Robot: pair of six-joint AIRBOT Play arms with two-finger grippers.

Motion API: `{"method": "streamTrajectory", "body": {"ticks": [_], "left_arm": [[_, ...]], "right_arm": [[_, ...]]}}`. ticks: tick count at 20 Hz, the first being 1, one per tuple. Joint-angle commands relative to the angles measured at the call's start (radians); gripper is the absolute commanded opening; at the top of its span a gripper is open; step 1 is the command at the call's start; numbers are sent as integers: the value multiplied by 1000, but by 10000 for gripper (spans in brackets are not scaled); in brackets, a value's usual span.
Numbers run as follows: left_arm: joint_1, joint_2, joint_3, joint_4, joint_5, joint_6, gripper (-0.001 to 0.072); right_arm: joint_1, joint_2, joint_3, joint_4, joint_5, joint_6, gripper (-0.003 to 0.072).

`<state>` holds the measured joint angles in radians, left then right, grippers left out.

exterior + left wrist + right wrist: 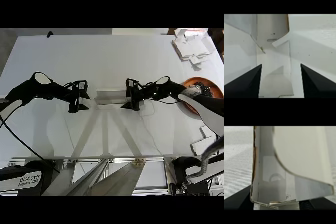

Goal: Fold the box and place the chain.

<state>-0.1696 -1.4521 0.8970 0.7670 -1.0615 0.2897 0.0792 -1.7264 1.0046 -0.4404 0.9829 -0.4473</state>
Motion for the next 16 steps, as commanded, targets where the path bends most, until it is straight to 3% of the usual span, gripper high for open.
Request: {"method": "streamTrajectory", "body": {"ticks": [1, 7, 16], "left_arm": [[-13, -6, -27, -42, 58, 85, 537], [-47, -61, -27, -61, 105, 92, 512], [-73, -66, -27, -90, 111, 99, 481]], "right_arm": [[1, 0, 1, 0, 0, 0, 428], [1, 0, 1, 0, 0, 0, 428], [1, 0, 1, 0, 0, 0, 428]]}}
